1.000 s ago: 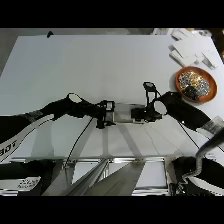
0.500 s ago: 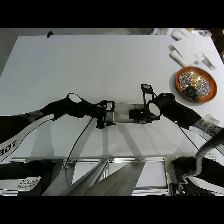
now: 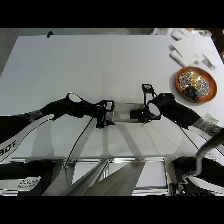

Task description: Fold the box and place the chain.

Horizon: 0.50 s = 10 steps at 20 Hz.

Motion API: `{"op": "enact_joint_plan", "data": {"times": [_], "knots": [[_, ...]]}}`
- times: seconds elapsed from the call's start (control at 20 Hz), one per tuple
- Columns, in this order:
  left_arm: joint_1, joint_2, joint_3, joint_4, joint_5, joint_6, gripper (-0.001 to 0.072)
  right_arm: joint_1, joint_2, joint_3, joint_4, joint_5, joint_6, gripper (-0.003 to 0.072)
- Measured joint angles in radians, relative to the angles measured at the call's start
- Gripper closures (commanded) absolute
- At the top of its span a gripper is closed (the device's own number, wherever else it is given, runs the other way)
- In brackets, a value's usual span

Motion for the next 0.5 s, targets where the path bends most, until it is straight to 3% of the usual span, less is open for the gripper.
{"op": "enact_joint_plan", "data": {"times": [0.05,0.1,0.35,0.5], "knots": [[0.0,0.0,0.0,0.0,0.0,0.002,0.0507,0.0,0.0,0.0,0.002,-0.004,-0.002,0.0484],[0.0,0.0,0.0,0.0,0.0,0.002,0.0507,0.001,0.0,0.0,0.008,-0.015,-0.003,0.0479],[0.0,0.0,0.0,-0.001,0.001,0.002,0.0506,0.001,-0.007,0.0,-0.001,-0.022,-0.002,0.0489],[0.0,0.0,0.0,-0.001,0.001,0.002,0.0506,0.0,-0.014,0.001,-0.009,-0.014,0.002,0.0585]]}}
